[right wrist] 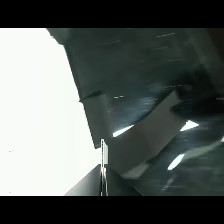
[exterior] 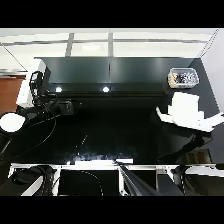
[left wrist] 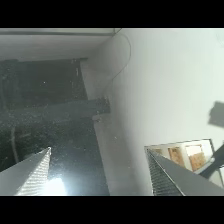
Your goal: Fold the box and place the chain.
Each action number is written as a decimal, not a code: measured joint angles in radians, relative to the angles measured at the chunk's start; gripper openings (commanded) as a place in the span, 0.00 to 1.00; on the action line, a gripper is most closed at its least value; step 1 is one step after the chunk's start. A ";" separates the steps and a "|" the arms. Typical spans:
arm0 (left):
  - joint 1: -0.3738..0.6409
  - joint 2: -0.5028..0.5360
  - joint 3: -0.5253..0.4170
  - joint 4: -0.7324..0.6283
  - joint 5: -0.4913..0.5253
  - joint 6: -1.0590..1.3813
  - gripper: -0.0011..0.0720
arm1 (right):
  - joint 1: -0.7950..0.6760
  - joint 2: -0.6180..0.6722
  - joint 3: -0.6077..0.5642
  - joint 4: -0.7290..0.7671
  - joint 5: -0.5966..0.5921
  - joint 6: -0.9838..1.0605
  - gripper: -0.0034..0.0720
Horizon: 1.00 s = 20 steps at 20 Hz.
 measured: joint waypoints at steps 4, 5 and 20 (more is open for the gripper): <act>0.000 0.000 0.000 0.000 -0.003 0.000 0.97 | 0.106 0.096 -0.159 0.122 -0.002 0.000 0.06; 0.000 0.000 0.000 0.000 -0.003 0.000 0.97 | 0.143 0.119 -0.198 0.162 -0.001 -0.001 0.06; -0.107 -0.071 0.000 -0.071 -0.026 -0.014 0.97 | 0.850 0.816 -0.843 0.591 -0.474 -0.245 0.06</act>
